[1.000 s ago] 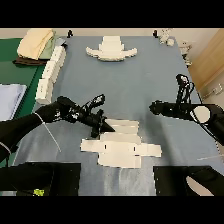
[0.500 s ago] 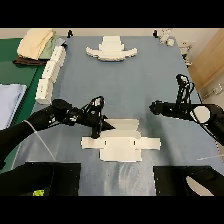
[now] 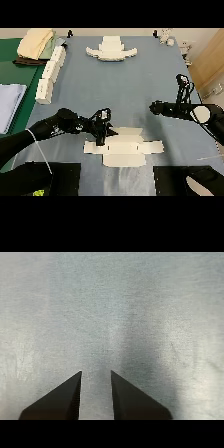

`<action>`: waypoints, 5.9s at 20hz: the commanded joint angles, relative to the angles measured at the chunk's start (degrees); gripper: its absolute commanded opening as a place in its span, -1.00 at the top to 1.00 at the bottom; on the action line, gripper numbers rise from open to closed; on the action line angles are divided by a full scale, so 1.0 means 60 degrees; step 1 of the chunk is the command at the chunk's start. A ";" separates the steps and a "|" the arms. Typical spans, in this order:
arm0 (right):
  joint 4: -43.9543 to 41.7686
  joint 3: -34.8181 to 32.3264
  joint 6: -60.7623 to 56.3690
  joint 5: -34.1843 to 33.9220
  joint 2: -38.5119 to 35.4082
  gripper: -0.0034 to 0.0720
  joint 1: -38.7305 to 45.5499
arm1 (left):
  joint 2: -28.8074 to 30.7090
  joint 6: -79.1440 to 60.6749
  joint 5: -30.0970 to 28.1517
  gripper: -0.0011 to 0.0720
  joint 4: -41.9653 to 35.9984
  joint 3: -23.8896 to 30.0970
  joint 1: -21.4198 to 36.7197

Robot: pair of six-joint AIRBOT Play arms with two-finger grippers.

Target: Fold the box.

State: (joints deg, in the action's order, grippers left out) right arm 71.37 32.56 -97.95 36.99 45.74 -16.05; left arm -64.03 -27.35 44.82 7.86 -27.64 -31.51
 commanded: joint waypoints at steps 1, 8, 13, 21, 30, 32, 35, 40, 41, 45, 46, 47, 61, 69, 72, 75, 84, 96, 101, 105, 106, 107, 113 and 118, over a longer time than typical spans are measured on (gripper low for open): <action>-0.0004 -0.0004 0.0004 0.0004 0.0007 0.17 0.0000 | 0.0000 -0.0044 -0.0375 0.94 0.0040 0.0317 -0.0113; 0.0000 -0.0004 0.0004 0.0004 0.0007 0.17 0.0000 | 0.0765 -0.0747 -0.0576 0.94 -0.0106 0.0117 -0.0102; -0.0004 -0.0004 0.0000 0.0004 0.0007 0.17 0.0000 | 0.1217 -0.1341 -0.1133 0.94 -0.0623 -0.0251 -0.0102; -0.0004 -0.0004 0.0000 0.0000 0.0007 0.17 0.0000 | 0.1213 -0.1953 -0.2273 0.94 -0.0852 0.0401 -0.1086; -0.0004 -0.0004 0.0000 0.0000 0.0007 0.17 0.0000 | 0.0882 -0.1759 -0.2375 0.94 -0.1107 0.0882 -0.1126; -0.0004 -0.0004 0.0000 0.0000 0.0004 0.17 0.0000 | 0.0889 -0.1759 -0.2375 0.94 -0.1107 0.0882 -0.1122; -0.0004 -0.0004 0.0000 0.0004 0.0004 0.17 0.0000 | 0.0922 -0.1494 -0.2135 0.94 -0.1104 0.0878 -0.1122; 0.0000 -0.0004 0.0004 -0.0004 0.0007 0.17 0.0000 | 0.1916 -0.2874 -0.2958 0.94 -0.1111 0.0794 -0.1126; 0.0000 -0.0004 0.0004 0.0000 0.0007 0.17 0.0000 | 0.2182 -0.3242 -0.3479 0.94 -0.1111 0.0776 -0.1126; -0.0007 -0.0004 0.0000 -0.0025 0.0007 0.17 0.0000 | 0.2499 -0.3730 -0.3697 0.95 -0.1453 0.0914 -0.1126; -0.0007 -0.0004 0.0000 -0.0033 0.0007 0.17 0.0000 | 0.2455 -0.3752 -0.3625 0.95 -0.1647 0.1038 -0.1129; -0.0007 -0.0004 0.0000 -0.0033 0.0007 0.17 0.0000 | 0.2448 -0.3810 -0.3646 0.95 -0.1781 0.1195 -0.1151; -0.0040 -0.0004 0.0000 -0.0102 0.0004 0.17 0.0000 | 0.2095 -0.2958 -0.3217 0.93 -0.2346 0.1851 -0.1679; -0.0040 -0.0004 0.0000 -0.0073 0.0004 0.17 0.0000 | 0.1876 -0.2240 -0.2681 0.93 -0.2291 0.1847 -0.1661; -0.0040 -0.0004 0.0000 -0.0073 0.0004 0.17 0.0000 | 0.1876 -0.1432 -0.2353 0.93 -0.1599 0.1650 -0.1504; -0.0040 -0.0004 0.0000 -0.0076 0.0007 0.17 0.0000 | 0.1851 -0.0259 -0.1953 0.93 -0.0386 0.1100 -0.1253; -0.0047 -0.0004 0.0000 -0.0102 0.0007 0.17 0.0000 | 0.0976 0.0535 0.0240 0.93 0.0845 0.0718 -0.0346; -0.0514 0.0000 -0.0007 0.0962 -0.0018 0.90 -0.0004 | 0.0499 0.0856 0.0667 0.93 0.0984 0.0718 -0.0342; -0.0754 0.0000 -0.0798 0.3592 -0.0499 0.91 -0.0022 | 0.0495 0.0856 0.0619 0.93 0.0984 0.0718 -0.0346; -0.0831 -0.0007 -0.1807 0.5876 -0.1588 0.91 -0.0361 | 0.0495 0.0856 0.0619 0.93 0.0984 0.0718 -0.0346; -0.0856 -0.0007 -0.2076 0.6255 -0.1909 0.91 -0.0747 | 0.0499 0.0856 0.0623 0.93 0.0984 0.0718 -0.0346; -0.0871 -0.0018 -0.2455 0.6451 -0.2200 0.91 -0.1206 | 0.0499 0.0856 0.0623 0.93 0.0984 0.0718 -0.0346; -0.1024 -0.1020 -0.2692 0.5337 -0.3129 0.91 -0.4947 | 0.0495 0.0856 0.0623 0.93 0.0984 0.0718 -0.0346; -0.0204 -0.2357 -0.1311 0.2703 -0.3096 0.91 -0.8819 | 0.0499 0.0856 0.0623 0.93 0.0984 0.0718 -0.0346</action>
State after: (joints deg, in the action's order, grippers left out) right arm 66.24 22.17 -109.82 61.89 27.49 -56.86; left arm -61.01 -22.22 48.53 13.74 -23.35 -33.65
